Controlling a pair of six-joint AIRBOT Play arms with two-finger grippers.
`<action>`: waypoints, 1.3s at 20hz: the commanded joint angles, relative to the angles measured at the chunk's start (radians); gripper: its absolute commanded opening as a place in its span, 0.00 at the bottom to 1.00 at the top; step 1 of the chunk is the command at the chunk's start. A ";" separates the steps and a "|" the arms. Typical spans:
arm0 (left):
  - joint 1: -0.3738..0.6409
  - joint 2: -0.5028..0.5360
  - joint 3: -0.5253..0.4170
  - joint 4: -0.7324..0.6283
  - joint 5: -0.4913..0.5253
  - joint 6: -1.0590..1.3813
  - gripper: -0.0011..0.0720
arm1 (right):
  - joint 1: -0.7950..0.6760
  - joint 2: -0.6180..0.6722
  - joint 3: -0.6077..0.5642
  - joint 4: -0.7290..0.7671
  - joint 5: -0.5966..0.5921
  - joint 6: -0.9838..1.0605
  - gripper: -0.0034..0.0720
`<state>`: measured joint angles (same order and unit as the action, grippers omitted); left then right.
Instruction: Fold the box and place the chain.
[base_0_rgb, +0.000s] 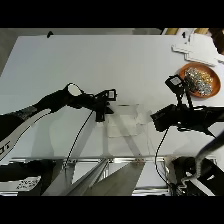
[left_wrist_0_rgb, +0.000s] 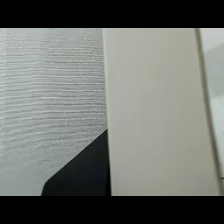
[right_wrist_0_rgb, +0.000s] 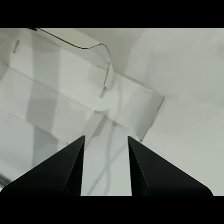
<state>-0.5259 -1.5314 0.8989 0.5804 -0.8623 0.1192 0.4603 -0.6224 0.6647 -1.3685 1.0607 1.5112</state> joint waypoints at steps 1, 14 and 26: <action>-0.007 0.000 0.000 0.012 0.010 -0.011 0.02 | 0.001 0.001 0.001 0.000 0.000 -0.002 0.44; -0.008 -0.022 0.000 0.011 -0.040 0.073 0.02 | 0.001 0.001 0.001 0.002 0.001 -0.027 0.44; -0.008 -0.024 0.000 -0.003 -0.077 0.127 0.03 | 0.001 0.001 0.001 0.004 0.003 -0.027 0.44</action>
